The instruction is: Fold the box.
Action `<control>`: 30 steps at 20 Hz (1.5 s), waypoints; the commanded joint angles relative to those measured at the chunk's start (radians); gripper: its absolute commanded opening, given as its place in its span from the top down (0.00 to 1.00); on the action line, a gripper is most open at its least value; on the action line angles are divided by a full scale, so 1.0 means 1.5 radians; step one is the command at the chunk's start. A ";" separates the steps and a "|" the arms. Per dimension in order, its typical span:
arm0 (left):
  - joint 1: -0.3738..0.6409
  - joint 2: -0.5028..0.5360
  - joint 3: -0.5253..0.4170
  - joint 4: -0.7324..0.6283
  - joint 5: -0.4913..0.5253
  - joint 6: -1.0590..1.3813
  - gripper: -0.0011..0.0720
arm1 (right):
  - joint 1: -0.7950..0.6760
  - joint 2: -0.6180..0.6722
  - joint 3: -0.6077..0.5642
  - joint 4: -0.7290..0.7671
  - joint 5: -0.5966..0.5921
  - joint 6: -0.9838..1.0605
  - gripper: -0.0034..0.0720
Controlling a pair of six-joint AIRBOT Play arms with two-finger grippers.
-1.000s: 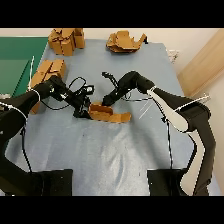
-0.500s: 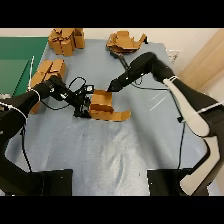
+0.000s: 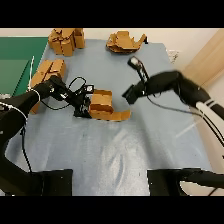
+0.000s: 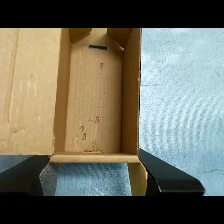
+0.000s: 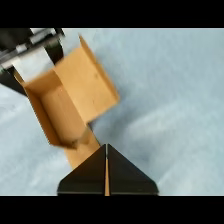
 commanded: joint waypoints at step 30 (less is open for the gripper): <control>0.000 0.000 0.000 0.002 0.002 0.002 0.60 | 0.071 -0.112 -0.068 0.098 0.092 -0.376 0.51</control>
